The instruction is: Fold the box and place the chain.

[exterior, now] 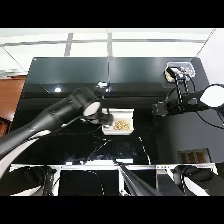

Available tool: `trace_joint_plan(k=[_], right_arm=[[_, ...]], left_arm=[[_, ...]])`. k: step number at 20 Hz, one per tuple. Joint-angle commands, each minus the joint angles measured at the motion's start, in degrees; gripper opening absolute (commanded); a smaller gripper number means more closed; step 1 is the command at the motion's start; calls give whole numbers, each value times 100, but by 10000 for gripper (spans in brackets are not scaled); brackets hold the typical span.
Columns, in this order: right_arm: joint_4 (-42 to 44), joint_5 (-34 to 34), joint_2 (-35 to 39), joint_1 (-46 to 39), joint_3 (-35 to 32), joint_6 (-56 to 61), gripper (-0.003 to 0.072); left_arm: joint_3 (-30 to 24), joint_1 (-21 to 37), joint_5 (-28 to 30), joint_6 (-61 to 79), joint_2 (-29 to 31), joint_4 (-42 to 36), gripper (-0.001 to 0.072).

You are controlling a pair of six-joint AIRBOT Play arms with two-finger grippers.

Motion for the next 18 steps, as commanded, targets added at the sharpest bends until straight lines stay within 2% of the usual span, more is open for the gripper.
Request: trace_joint_plan(k=[1, 2, 4, 6, 7, 8, 10, 13, 16, 17, 18], right_arm=[[-17, -22, 4, -4, -4, -15, 221], [-15, -35, 4, -2, -4, -15, 221], [-13, -109, 4, -2, -4, -13, 221], [-13, -164, 4, -2, -4, -13, 221], [-13, -173, 4, -2, -4, -13, 221], [-13, -168, 4, -2, -4, -13, 221], [-9, -166, 4, -2, -4, -11, 221], [-4, -168, 4, -2, -4, 87, 221], [13, -168, 4, -2, -4, 168, 221], [11, -170, 4, -2, -4, 205, 221], [17, -179, 4, 0, -4, 208, 221]], left_arm=[[-916, 765, -417, 424, 1137, 881, 716], [-1333, 1318, -120, 625, 1423, 503, 715], [-2162, 2640, 807, 1858, 1738, -1423, 714], [-2885, 3698, 1421, 4883, 1690, -4273, 713], [-3134, 3954, 1451, 6526, 1626, -5268, 713], [-3324, 4059, 1434, 8052, 1547, -5818, 713], [-3477, 3960, 1530, 10303, 1405, -5921, 719], [-3488, 3652, 1602, 12736, 1307, -5864, 720], [-3484, 3187, 2306, 13643, 1255, -5534, 720], [-3423, 3062, 2564, 13702, 1121, -5510, 720], [-3311, 3018, 2586, 13706, 918, -5512, 720]])
